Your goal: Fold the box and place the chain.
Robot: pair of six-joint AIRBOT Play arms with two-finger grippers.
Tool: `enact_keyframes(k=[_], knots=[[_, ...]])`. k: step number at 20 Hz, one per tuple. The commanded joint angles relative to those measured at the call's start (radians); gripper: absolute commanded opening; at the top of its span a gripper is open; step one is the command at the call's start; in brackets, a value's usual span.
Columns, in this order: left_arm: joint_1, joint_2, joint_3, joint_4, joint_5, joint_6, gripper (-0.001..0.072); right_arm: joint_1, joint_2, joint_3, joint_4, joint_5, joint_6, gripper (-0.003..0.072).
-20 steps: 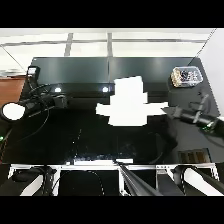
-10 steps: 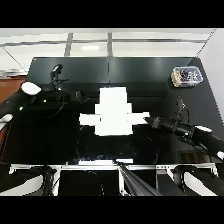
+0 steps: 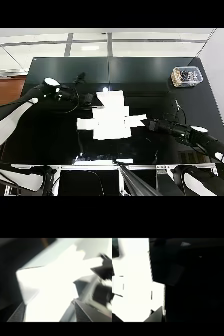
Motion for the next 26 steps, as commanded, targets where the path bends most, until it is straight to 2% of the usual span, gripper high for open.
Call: enact_keyframes(k=[1, 2, 3, 5, 6, 7, 8, 10, 12, 13, 14, 15, 17, 18, 19, 20, 23, 26], knots=[[-0.034, -0.087, 0.08, 0.008, -0.174, 0.07, 0.069, 0.004, 0.001, 0.0, -0.001, -0.006, 0.0, 0.0015], [-0.041, -0.097, 0.101, 0.039, -0.214, 0.091, 0.0686, 0.004, 0.001, 0.0, -0.002, -0.005, 0.0, 0.0015], [-0.043, -0.106, 0.12, 0.069, -0.247, 0.108, 0.0649, 0.004, 0.001, 0.0, -0.002, -0.005, 0.0, 0.0015], [-0.045, -0.13, 0.152, 0.11, -0.28, 0.124, 0.0501, 0.004, 0.001, 0.0, -0.006, -0.006, -0.001, 0.0015], [-0.047, -0.146, 0.17, 0.122, -0.307, 0.125, 0.0459, 0.004, 0.001, 0.0, -0.011, -0.006, 0.0, 0.0014], [-0.047, -0.161, 0.184, 0.131, -0.337, 0.126, 0.0457, 0.004, 0.001, 0.0, -0.019, -0.006, 0.0, 0.0015], [-0.048, -0.17, 0.196, 0.146, -0.354, 0.129, 0.0374, 0.004, 0.001, 0.0, -0.024, -0.006, 0.0, 0.0014], [-0.047, -0.172, 0.205, 0.184, -0.36, 0.152, 0.0267, 0.004, 0.001, 0.0, -0.025, -0.006, 0.0, 0.0015], [-0.047, -0.172, 0.206, 0.185, -0.372, 0.17, 0.0263, 0.004, 0.001, 0.0, -0.026, -0.01, 0.0, 0.0015], [-0.048, -0.172, 0.206, 0.189, -0.373, 0.177, 0.0231, 0.004, 0.001, 0.0, -0.029, -0.01, -0.001, 0.0015], [-0.05, -0.172, 0.206, 0.205, -0.373, 0.196, 0.0089, 0.004, 0.001, 0.0, -0.037, -0.011, 0.0, 0.0015], [-0.054, -0.172, 0.206, 0.22, -0.372, 0.216, 0.0027, 0.004, 0.001, 0.0, -0.046, -0.011, 0.0, 0.0015], [-0.059, -0.171, 0.206, 0.229, -0.354, 0.215, 0.0026, 0.004, 0.001, 0.0, -0.051, -0.009, 0.0, 0.0021], [-0.06, -0.169, 0.206, 0.229, -0.344, 0.211, 0.0025, 0.003, 0.001, 0.0, -0.05, -0.009, 0.008, 0.0161], [-0.06, -0.163, 0.206, 0.229, -0.338, 0.204, 0.0024, 0.003, 0.001, 0.003, -0.043, -0.007, 0.043, 0.0499], [-0.06, -0.153, 0.206, 0.23, -0.338, 0.202, 0.0024, 0.003, 0.001, 0.016, -0.051, 0.008, 0.06, 0.0712], [-0.057, -0.088, 0.206, 0.234, -0.34, 0.203, 0.0023, -0.026, 0.001, 0.132, -0.235, 0.096, 0.139, 0.071], [-0.06, 0.041, 0.144, 0.237, -0.319, 0.226, 0.0022, -0.084, 0.001, 0.352, -0.608, 0.219, 0.372, 0.071]])
